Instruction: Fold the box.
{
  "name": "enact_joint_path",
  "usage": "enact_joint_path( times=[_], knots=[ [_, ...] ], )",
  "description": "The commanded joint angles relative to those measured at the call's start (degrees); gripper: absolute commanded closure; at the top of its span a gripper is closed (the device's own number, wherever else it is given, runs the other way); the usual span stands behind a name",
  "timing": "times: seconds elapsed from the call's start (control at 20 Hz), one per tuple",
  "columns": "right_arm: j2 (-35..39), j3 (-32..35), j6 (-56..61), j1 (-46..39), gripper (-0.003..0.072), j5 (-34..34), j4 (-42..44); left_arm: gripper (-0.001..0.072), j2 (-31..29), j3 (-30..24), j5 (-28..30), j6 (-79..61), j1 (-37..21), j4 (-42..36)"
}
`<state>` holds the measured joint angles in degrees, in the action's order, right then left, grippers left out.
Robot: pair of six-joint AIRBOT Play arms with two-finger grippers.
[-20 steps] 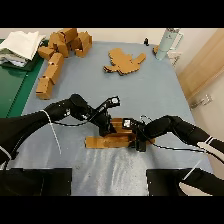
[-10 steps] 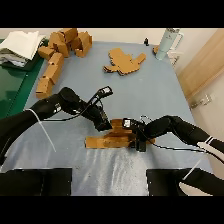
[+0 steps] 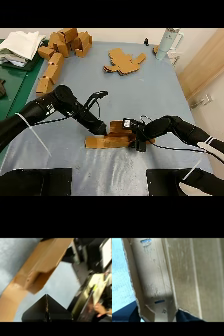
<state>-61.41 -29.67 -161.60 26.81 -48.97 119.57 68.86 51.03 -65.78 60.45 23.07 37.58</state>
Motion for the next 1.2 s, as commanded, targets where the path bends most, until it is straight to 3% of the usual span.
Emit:
enact_joint_path(
  times=[0.0,0.25,0.45,0.7,0.9,1.05,1.15],
  knots=[
    [0.04,-0.02,0.0,0.04,0.0219,0.02,-0.24,0.0697,2.95,0.96,7.61,5.35,1.9,-11.72],
    [0.04,-0.02,0.0,0.04,0.0218,0.02,-0.24,0.0697,13.42,6.54,16.22,5.4,1.73,-11.41],
    [0.04,-0.02,0.0,0.04,0.0218,0.02,-0.24,0.0697,20.02,6.88,15.54,10.05,2.19,-5.11],
    [0.04,-0.02,0.0,0.04,0.0218,0.02,-0.24,0.0697,21.03,7.13,15.67,11.19,2.36,-3.91],
    [0.04,-0.02,0.0,0.04,0.0218,0.02,-0.24,0.0698,15.69,7.82,12.39,6.25,1.38,-4.15],
    [0.04,-0.02,0.0,0.04,0.0218,0.0,-0.24,0.0698,5.9,7.58,7.58,4.87,1.2,1.27],
    [0.04,-0.02,0.0,0.04,0.0218,0.02,-0.24,0.0698,-1.86,6.34,7.52,3.02,2.27,6.67]
  ],
)
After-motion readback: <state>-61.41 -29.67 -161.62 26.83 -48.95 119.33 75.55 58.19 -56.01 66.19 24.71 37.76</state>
